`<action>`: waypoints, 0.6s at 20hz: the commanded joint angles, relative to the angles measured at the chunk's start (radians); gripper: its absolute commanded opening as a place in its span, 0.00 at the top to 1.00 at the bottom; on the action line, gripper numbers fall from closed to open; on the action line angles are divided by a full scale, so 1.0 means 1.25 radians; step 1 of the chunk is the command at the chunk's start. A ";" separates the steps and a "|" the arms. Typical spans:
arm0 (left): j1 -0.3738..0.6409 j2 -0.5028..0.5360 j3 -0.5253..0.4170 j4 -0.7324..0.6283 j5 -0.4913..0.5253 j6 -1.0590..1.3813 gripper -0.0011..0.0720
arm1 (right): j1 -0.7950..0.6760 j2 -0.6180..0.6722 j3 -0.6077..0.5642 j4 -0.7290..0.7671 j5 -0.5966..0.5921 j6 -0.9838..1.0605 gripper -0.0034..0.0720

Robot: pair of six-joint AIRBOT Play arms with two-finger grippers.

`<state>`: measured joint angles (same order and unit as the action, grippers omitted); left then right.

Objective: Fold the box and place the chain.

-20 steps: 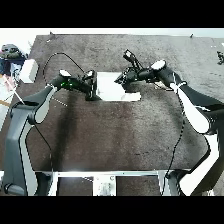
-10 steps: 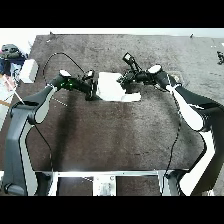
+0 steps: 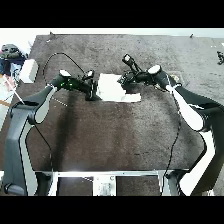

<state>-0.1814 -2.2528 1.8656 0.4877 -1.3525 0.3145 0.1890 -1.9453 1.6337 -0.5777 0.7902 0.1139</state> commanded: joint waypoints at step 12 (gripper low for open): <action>0.000 0.000 0.000 -0.001 0.002 -0.002 0.27 | -0.020 0.107 0.000 -0.313 0.303 0.085 0.00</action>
